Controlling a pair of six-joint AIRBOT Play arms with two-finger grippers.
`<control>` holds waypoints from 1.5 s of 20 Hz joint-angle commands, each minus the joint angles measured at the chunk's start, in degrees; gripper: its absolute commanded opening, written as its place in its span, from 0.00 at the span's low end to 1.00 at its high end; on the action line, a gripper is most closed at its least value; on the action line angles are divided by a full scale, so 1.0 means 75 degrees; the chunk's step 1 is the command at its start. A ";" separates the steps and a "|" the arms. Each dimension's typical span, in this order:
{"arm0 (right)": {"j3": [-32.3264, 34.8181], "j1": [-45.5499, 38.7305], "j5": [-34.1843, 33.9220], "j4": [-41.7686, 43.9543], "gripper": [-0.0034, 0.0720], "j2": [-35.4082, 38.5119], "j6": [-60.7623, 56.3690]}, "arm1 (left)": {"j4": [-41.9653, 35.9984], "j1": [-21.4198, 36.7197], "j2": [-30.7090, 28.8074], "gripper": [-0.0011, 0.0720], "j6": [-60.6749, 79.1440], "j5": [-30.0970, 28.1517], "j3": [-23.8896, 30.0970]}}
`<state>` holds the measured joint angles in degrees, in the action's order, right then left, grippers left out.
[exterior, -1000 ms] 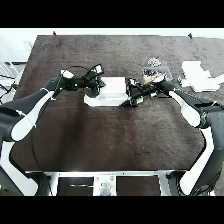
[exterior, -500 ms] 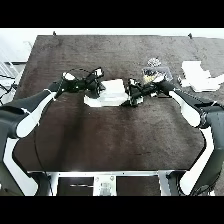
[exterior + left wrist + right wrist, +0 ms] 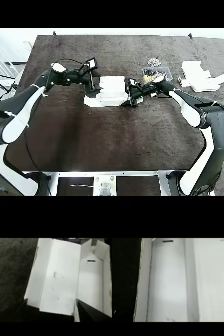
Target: Fold the box and place the chain.
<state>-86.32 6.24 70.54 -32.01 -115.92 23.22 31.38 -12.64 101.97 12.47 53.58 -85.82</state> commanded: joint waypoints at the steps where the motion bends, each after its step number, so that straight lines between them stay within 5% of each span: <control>1: 0.0000 0.0006 0.0000 0.0006 0.81 0.0000 -0.0006 | 0.1786 0.0117 -0.0189 1.00 -0.1087 0.0988 -0.0017; 8: 0.0000 0.0006 0.0000 0.0006 0.81 0.0000 -0.0006 | 0.3389 -0.0420 -0.0105 1.00 -0.1929 0.1195 -0.0015; 26: 0.0000 0.0006 0.0000 0.0006 0.81 0.0000 -0.0006 | 0.2585 -0.0434 0.0309 0.98 -0.2005 0.0918 0.0023; 27: 0.0000 0.0006 0.0000 0.0006 0.81 0.0000 -0.0006 | 0.2576 -0.0434 0.0335 0.92 -0.2005 0.0842 0.0023; 28: 0.0000 0.0006 0.0000 0.0006 0.81 0.0000 -0.0006 | 0.2576 -0.0434 0.0367 0.74 -0.1999 0.0828 0.0023; 30: 0.0000 0.0006 0.0000 0.0006 0.81 0.0000 -0.0006 | 0.2544 -0.0437 0.0399 0.73 -0.1999 0.0822 0.0023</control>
<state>-86.32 6.24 70.54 -31.99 -115.92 23.18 50.74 -15.94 104.62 -2.57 60.51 -85.65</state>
